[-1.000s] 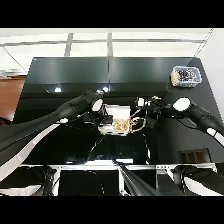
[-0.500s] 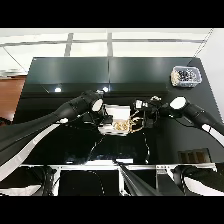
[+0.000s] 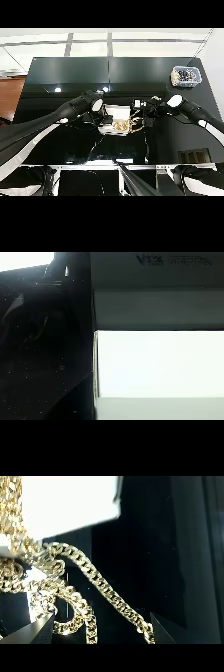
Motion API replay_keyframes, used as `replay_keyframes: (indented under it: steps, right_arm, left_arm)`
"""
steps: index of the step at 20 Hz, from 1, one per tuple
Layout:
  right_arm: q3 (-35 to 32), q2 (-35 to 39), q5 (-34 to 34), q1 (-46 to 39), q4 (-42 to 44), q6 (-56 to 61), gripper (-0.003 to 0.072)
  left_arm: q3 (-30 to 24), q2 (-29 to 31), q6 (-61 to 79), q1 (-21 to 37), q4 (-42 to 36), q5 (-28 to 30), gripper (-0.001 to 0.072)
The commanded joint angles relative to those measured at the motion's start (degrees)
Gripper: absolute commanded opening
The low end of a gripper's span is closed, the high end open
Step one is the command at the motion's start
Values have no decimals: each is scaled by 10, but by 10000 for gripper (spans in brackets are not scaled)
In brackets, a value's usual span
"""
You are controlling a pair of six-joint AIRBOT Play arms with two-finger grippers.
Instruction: Fold the box and place the chain.
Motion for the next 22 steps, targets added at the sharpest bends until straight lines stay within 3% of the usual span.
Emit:
replay_keyframes:
  steps: [1,12,13,14,18,22]
  right_arm:
    - [2,-8,1,0,-4,7,713]
    - [3,-16,12,0,6,44,664]
    - [3,-16,17,0,4,45,584]
    - [3,-16,20,0,3,45,412]
    - [3,-16,25,0,2,46,49]
    - [3,-4,25,0,-7,91,8]
  left_arm:
    - [0,0,0,0,0,1,31]
    - [0,0,0,0,0,0,31]
    - [0,0,0,0,0,-1,31]
    - [0,0,0,0,0,-1,31]
    - [0,0,0,0,0,-1,31]
    - [0,0,0,0,0,-1,31]
